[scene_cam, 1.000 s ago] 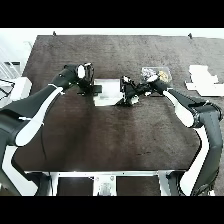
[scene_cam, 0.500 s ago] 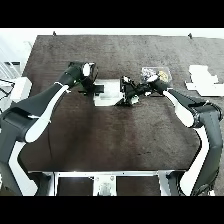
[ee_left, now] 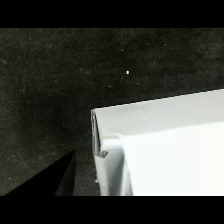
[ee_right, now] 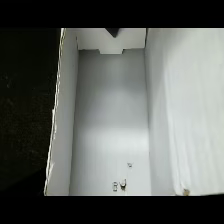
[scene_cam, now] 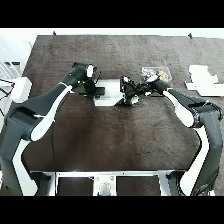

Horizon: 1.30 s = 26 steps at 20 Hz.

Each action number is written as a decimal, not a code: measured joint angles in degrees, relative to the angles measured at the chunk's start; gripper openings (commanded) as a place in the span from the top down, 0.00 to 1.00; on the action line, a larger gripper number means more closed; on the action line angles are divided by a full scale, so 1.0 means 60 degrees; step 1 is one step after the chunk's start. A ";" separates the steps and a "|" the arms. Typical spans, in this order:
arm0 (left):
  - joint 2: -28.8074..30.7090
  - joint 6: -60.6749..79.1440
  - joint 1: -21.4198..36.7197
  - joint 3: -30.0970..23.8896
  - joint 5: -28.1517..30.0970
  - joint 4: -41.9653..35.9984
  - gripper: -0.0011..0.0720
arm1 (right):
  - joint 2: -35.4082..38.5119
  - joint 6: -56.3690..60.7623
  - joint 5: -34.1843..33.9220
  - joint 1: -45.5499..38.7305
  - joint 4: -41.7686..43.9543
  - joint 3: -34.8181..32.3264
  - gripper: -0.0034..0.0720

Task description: Fold the box and place the chain.

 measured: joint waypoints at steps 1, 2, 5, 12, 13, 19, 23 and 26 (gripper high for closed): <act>-0.0011 -0.0044 0.0000 0.0004 -0.0026 0.0033 0.50 | 0.0000 0.0000 0.0000 0.0000 0.0000 0.0000 0.24; -0.0018 -0.0073 0.0000 0.0004 -0.0044 0.0080 0.50 | 0.0000 0.0000 0.0000 0.0000 0.0000 0.0000 0.24; -0.0131 -0.0200 -0.0004 0.0164 -0.0226 0.0168 0.50 | 0.0000 0.0000 0.0000 0.0000 0.0000 0.0000 0.24; -0.0572 -0.0321 -0.0018 0.0918 -0.1151 0.0244 0.52 | 0.0000 -0.0004 0.0018 0.0007 0.0000 0.0000 0.24; -0.0594 -0.0339 -0.0018 0.0954 -0.1253 0.0248 0.52 | 0.0000 -0.0004 0.0018 0.0007 -0.0004 0.0000 0.24; -0.0721 -0.0495 -0.0029 0.1038 -0.1606 0.0036 0.89 | 0.0000 0.0000 0.0018 0.0007 0.0018 0.0000 0.24; -0.0758 -0.0335 -0.0018 0.1045 -0.1603 -0.0098 0.92 | 0.0000 0.0007 0.0022 0.0004 0.0004 0.0000 0.24; -0.0769 -0.0157 -0.0011 0.1045 -0.1501 -0.0171 0.87 | 0.0000 0.0004 0.0011 0.0004 -0.0004 0.0000 0.24</act>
